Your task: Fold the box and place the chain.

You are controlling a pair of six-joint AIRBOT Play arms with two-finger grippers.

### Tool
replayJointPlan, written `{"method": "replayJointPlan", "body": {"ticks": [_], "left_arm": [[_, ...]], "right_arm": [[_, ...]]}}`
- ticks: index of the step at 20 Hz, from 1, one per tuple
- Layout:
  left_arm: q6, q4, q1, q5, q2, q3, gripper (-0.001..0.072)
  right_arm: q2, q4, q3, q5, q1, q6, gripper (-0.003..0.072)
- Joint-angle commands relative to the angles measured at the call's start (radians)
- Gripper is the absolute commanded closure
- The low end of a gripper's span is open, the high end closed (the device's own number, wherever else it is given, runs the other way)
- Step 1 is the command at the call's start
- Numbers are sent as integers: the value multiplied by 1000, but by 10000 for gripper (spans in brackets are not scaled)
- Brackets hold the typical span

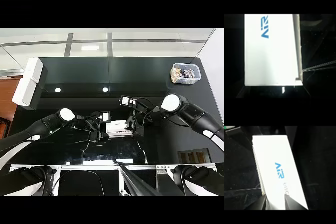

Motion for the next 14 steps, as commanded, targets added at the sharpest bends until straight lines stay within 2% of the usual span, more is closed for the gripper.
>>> {"method": "replayJointPlan", "body": {"ticks": [1, 14], "left_arm": [[-1, 0, 1, 0, 0, 1, 312], [-1, 1, 1, 0, 0, 1, 312]], "right_arm": [[0, 3, -3, 23, 1, 3, 448], [0, 5, -4, 50, 1, 39, 447]]}}
